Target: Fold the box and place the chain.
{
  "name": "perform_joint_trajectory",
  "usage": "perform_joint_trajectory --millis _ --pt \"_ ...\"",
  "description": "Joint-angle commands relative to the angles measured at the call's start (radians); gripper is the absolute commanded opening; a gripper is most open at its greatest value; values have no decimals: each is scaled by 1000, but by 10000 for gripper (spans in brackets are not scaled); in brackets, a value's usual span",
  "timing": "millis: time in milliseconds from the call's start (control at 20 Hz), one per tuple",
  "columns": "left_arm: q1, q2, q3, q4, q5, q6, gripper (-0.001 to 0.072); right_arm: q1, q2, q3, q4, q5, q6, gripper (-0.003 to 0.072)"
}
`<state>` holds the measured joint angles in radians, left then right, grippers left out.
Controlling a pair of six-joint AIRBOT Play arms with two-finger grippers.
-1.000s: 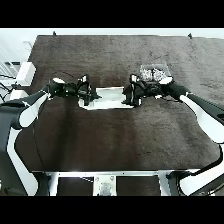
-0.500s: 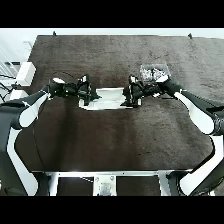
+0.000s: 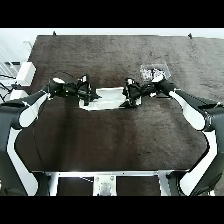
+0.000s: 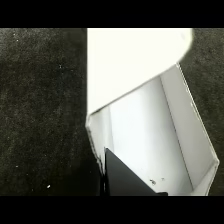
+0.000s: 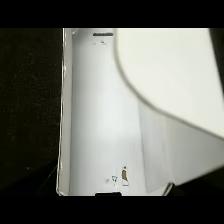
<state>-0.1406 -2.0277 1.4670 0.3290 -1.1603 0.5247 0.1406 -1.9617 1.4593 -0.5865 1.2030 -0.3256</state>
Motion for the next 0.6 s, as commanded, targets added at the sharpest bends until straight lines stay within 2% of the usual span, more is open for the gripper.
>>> perform_joint_trajectory --millis 0,550 --pt "0 1 0 0 0 0 19 2 -15 9 0 3 -4 645" --pt "0 1 0 0 0 0 19 0 -43 28 10 56 -6 645"
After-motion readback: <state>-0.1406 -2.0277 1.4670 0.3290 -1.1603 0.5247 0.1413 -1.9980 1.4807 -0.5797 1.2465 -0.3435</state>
